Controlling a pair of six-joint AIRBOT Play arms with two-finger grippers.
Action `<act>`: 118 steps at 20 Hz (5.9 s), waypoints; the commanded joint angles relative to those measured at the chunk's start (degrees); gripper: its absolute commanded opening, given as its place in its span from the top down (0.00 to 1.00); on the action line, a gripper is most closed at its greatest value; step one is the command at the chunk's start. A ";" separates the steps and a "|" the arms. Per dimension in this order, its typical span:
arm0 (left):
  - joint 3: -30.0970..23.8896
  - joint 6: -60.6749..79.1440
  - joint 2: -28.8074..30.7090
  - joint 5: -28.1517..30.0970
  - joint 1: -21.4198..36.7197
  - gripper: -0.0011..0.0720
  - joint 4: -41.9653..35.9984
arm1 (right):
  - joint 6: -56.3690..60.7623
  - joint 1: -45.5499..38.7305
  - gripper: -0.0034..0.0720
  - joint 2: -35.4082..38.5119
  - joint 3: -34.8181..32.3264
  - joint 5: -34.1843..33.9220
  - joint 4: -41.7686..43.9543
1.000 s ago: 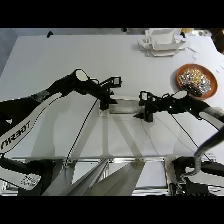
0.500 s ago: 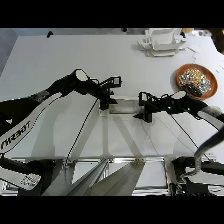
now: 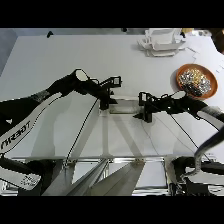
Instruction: Fold the box and place the chain.
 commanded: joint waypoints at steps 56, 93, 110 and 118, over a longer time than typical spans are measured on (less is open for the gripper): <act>-0.04 -36.76 8.11 23.71 -8.11 0.98 12.79 | 0.00 0.04 0.42 0.00 -0.04 0.11 -0.20; -1.29 -33.64 10.69 -10.49 -2.29 0.97 31.69 | 0.00 0.04 0.42 0.00 -0.04 0.09 -0.20; -5.18 -4.09 10.19 -2.62 -3.10 0.66 24.15 | 0.00 0.04 0.42 0.00 -0.04 0.11 -0.20; -5.18 -6.86 8.35 -1.14 -3.91 0.67 24.41 | 0.00 0.04 0.42 0.00 -0.04 0.11 -0.20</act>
